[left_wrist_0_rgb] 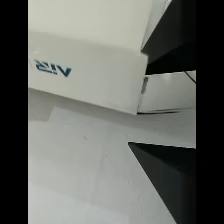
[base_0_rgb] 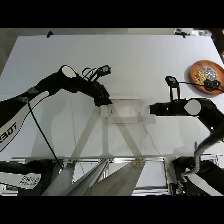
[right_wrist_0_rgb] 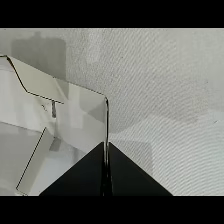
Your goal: Fold the box and place the chain.
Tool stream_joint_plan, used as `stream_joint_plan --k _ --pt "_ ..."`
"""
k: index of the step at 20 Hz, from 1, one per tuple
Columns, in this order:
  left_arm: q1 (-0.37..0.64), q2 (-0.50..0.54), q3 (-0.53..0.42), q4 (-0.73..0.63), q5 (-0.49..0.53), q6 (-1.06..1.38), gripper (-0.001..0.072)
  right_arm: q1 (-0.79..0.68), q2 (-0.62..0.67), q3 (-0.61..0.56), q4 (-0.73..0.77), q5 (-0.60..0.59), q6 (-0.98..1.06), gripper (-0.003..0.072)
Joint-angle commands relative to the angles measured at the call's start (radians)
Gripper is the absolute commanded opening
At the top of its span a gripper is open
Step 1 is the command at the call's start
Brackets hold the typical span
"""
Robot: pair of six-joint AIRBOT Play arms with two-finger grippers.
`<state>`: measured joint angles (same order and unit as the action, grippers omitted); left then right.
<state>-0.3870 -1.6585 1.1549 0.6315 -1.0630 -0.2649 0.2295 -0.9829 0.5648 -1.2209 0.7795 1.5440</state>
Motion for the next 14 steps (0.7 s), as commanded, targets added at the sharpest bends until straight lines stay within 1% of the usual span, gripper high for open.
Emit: stream_joint_plan --k 1,7,9,10,11,13,14 --pt "0.002 -0.023 0.002 -0.010 0.026 0.020 0.0455 0.001 0.001 -0.001 0.003 0.002 0.000 0.0010" --pt "-0.036 -0.072 0.004 -0.022 0.028 0.058 0.0443 0.001 0.001 -0.001 0.008 0.001 0.000 0.0010" --pt "-0.039 -0.079 0.005 -0.067 0.032 0.087 0.0442 0.001 0.001 -0.001 0.014 0.001 0.000 0.0010" --pt "-0.039 -0.079 0.008 -0.087 0.034 0.098 0.0426 0.001 0.001 -0.001 0.014 0.002 0.000 0.0010" --pt "-0.039 -0.079 0.011 -0.090 0.035 0.109 0.0380 0.001 0.001 -0.001 0.014 0.002 0.000 0.0010" --pt "-0.037 -0.079 0.011 -0.088 0.034 0.108 0.0312 0.001 0.001 -0.001 0.015 0.002 0.000 0.0011" --pt "-0.037 -0.079 0.011 -0.089 0.034 0.109 0.0241 0.001 0.001 -0.001 0.015 0.002 0.000 0.0011"
